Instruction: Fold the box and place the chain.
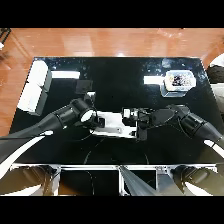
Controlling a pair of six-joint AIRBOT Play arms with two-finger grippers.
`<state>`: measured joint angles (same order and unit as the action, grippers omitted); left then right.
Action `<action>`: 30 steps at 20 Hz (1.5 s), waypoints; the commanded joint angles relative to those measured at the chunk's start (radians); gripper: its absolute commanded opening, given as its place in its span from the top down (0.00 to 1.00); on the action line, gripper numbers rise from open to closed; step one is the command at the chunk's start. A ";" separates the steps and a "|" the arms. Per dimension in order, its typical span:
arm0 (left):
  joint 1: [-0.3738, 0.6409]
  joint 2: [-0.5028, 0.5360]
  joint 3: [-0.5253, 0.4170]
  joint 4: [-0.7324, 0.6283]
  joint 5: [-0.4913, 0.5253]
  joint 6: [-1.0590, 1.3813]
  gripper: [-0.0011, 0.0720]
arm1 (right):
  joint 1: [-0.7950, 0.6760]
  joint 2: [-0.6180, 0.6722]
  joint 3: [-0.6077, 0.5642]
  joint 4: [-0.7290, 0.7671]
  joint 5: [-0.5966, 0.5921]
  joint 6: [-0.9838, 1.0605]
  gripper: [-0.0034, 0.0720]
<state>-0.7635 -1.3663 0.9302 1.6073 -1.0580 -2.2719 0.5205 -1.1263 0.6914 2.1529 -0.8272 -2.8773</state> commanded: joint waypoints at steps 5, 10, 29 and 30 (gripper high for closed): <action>0.016 0.022 -0.067 0.016 0.119 0.003 0.96 | 0.068 -0.060 0.019 0.039 0.082 -0.109 0.03; 0.032 0.018 -0.067 0.015 0.115 0.017 0.96 | 0.076 -0.071 0.022 0.039 0.084 -0.109 0.03; 0.030 0.018 -0.066 -0.003 0.114 0.017 0.96 | 0.097 -0.119 0.022 0.164 0.139 -0.099 0.56; 0.030 0.018 -0.066 -0.004 0.115 0.017 0.96 | 0.103 -0.119 0.022 0.168 0.139 -0.096 0.56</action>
